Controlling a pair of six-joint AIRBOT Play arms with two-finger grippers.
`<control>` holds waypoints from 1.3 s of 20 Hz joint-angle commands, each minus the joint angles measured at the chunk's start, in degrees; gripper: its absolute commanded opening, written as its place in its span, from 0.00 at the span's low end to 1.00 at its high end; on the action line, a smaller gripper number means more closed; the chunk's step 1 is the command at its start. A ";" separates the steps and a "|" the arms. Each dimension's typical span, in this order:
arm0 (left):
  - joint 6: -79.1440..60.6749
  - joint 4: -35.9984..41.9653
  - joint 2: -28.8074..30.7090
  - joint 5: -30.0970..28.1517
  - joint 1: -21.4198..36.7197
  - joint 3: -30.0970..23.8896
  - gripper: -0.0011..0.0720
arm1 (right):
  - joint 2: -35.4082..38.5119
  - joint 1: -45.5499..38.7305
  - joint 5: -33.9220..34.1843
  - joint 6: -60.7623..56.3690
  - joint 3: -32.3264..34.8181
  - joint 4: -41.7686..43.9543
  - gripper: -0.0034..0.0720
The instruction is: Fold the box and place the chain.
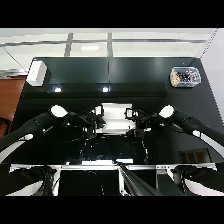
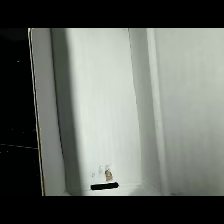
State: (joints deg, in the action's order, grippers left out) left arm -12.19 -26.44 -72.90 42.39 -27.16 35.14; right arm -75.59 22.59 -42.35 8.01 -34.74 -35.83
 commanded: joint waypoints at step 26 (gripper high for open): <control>69.33 -29.40 17.42 10.64 25.18 -1.95 0.05 | -0.04 0.02 0.00 -0.02 0.00 0.00 0.28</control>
State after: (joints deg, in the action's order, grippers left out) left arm 31.07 -50.94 -56.23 48.97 -11.27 34.46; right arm -75.59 22.59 -42.33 7.94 -34.74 -35.79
